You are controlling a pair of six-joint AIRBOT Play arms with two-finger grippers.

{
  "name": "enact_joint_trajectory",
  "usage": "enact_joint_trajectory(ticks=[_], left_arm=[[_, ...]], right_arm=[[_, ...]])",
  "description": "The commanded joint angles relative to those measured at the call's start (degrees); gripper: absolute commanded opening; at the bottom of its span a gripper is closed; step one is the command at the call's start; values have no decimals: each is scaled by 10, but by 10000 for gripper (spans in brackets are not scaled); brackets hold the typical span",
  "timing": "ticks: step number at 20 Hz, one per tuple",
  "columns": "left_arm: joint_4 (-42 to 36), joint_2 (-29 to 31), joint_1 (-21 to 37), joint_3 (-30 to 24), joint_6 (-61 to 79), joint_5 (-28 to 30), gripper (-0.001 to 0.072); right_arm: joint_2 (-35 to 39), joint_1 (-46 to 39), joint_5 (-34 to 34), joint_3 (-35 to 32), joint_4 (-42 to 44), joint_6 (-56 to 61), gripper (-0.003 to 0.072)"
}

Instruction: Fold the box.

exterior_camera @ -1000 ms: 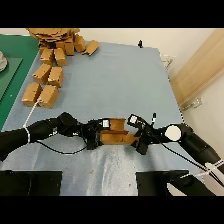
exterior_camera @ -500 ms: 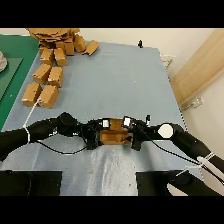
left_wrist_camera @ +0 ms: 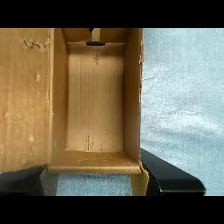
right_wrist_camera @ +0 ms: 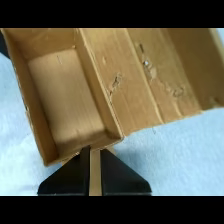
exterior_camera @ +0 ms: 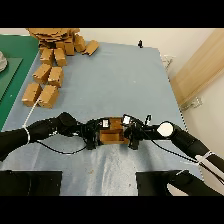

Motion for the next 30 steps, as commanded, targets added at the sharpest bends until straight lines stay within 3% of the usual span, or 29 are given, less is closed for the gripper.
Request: enact_joint_trajectory(ticks=[1, 8, 9, 10, 12, 13, 14, 22, 24, 27, 29, 30], left_arm=[[0, 0, 0, 1, 1, 0, 246], [0, 0, 0, 1, 1, 0, 246], [0, 0, 0, 1, 1, 0, 246], [0, 0, 0, 1, 1, 0, 246], [0, 0, 0, 1, 1, 0, 246], [0, 0, 0, 1, 1, 0, 245], [0, 0, 0, 1, 1, 0, 246], [0, 0, 0, 1, 1, 0, 246], [0, 0, 0, 1, 1, 0, 246], [0, 0, 0, 1, 1, 0, 246], [0, 0, 0, 1, 1, 0, 246], [0, 0, 0, 1, 1, 0, 246]], right_arm=[[-9, 1, 2, 0, 43, -12, 86], [-9, 1, 22, 0, 50, -12, 109], [-9, 0, 22, 0, 60, -12, 185], [-9, 0, 22, -1, 72, -12, 338], [-9, 0, 25, -1, 77, -12, 381], [-9, 0, 25, -1, 76, -12, 457], [-9, 0, 25, -1, 76, -12, 478], [-9, 0, 29, -2, 63, -12, 485], [-9, -1, 39, -2, 60, 10, 392], [1, -1, 61, -4, -16, 159, 271], [27, -1, 79, -5, -100, 299, 19], [43, -1, 79, -4, -144, 386, 5]])
